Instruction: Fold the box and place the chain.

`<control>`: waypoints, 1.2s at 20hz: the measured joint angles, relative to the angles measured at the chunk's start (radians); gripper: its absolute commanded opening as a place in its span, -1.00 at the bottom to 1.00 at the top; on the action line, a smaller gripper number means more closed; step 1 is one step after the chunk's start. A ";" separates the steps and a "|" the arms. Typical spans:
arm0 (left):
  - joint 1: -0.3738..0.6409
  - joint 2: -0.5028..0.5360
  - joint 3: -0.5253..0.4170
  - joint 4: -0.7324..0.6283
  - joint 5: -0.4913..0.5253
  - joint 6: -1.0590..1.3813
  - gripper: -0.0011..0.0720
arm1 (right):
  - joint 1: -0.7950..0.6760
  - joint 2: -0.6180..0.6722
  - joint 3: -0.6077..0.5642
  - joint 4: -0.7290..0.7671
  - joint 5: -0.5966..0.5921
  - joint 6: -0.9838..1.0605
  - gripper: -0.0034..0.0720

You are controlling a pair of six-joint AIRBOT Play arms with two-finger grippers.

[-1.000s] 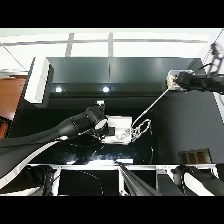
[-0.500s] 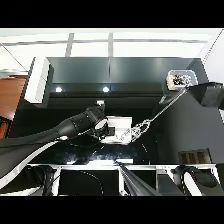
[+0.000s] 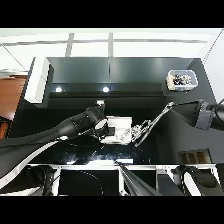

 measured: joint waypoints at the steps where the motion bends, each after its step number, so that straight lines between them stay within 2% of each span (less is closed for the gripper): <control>1: 0.000 0.000 0.000 0.000 0.000 0.000 -0.88 | 0.005 0.000 -0.023 0.032 0.003 -0.006 -0.81; 4: 0.000 0.000 0.000 0.000 0.000 0.000 -0.88 | 0.048 0.000 -0.068 0.088 0.000 -0.017 -0.81; 9: 0.000 0.000 0.000 0.000 -0.001 0.000 -0.88 | 0.179 -0.035 -0.106 0.112 -0.068 -0.024 -0.81; 18: 0.000 0.000 0.000 0.000 -0.001 0.000 -0.88 | 0.497 -0.274 -0.116 0.122 -0.317 -0.026 -0.81; 23: 0.000 0.000 0.000 0.000 -0.001 0.000 -0.88 | 0.550 -0.344 -0.116 0.094 -0.378 -0.026 -0.81; 24: 0.000 0.000 0.000 0.000 -0.001 0.000 -0.88 | 0.552 -0.349 -0.116 0.084 -0.380 -0.026 -0.53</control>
